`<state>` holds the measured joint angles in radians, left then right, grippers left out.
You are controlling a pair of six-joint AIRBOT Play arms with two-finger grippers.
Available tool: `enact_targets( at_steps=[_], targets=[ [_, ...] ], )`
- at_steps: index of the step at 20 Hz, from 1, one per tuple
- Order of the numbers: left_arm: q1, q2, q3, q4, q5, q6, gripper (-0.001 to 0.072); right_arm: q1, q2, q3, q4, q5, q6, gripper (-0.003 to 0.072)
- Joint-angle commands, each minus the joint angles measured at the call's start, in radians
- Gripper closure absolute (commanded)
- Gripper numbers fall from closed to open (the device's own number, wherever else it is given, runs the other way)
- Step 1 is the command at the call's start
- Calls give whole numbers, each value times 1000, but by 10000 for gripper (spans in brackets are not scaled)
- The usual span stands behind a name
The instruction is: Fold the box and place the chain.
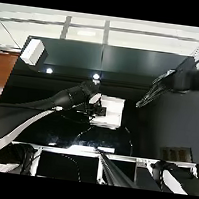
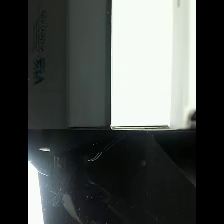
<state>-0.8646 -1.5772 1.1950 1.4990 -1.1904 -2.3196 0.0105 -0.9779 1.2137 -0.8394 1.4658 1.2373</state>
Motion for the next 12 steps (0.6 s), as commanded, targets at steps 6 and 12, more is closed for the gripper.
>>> enact_targets(
  at_steps=[6, 12],
  targets=[
    [0, 0, 0, 0, 1, 0, 685, 349, 24, -287, 84, -270, 71, 678],
    [0, 0, 0, 0, 1, 0, 685, 411, -25, -367, 102, -407, 94, 677]
  ],
)
